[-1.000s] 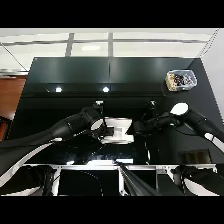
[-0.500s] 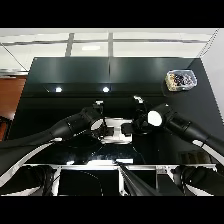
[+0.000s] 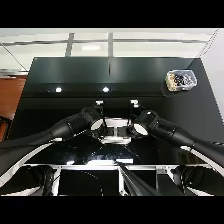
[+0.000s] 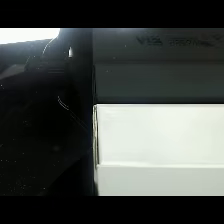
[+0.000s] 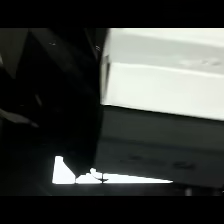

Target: Fold the box and place the chain.

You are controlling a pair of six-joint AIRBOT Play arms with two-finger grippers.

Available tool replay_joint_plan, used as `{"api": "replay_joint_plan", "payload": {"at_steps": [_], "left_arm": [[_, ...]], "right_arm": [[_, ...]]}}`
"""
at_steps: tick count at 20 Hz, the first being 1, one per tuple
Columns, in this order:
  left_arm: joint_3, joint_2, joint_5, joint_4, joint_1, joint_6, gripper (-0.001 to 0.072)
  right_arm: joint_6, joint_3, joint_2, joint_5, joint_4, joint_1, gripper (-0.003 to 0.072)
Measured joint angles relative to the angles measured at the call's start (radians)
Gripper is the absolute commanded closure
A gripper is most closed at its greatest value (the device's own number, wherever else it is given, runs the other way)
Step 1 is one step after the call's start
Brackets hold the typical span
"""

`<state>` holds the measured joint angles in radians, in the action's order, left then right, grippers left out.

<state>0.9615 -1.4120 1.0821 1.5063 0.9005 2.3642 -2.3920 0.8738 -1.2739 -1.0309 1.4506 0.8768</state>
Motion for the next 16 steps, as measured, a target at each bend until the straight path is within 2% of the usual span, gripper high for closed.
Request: {"api": "replay_joint_plan", "payload": {"at_steps": [7, 8, 11, 12, 13, 16], "left_arm": [[0.000, 0.000, 0.000, 0.000, 0.000, 0.000, 0.0678], [0.000, 0.000, 0.001, 0.000, 0.000, 0.000, 0.0678], [0.000, 0.000, 0.000, 0.000, 0.000, 0.000, 0.0679], [0.000, 0.000, 0.000, 0.000, 0.000, 0.001, 0.0679], [0.000, 0.000, 0.000, 0.000, 0.000, 0.002, 0.0679], [0.000, 0.000, 0.002, 0.000, 0.000, 0.003, 0.0678]], "right_arm": [[-0.037, 0.011, -0.040, -0.027, 0.024, 0.008, 0.0379], [-0.040, 0.011, -0.043, -0.027, 0.025, 0.009, 0.0404], [-0.043, 0.011, -0.049, -0.018, 0.024, 0.009, 0.0565], [-0.044, 0.011, -0.050, -0.010, 0.024, 0.009, 0.0641], [-0.049, 0.011, -0.051, -0.004, 0.023, 0.009, 0.0674], [-0.050, 0.011, -0.055, 0.005, 0.023, 0.009, 0.0673]]}}
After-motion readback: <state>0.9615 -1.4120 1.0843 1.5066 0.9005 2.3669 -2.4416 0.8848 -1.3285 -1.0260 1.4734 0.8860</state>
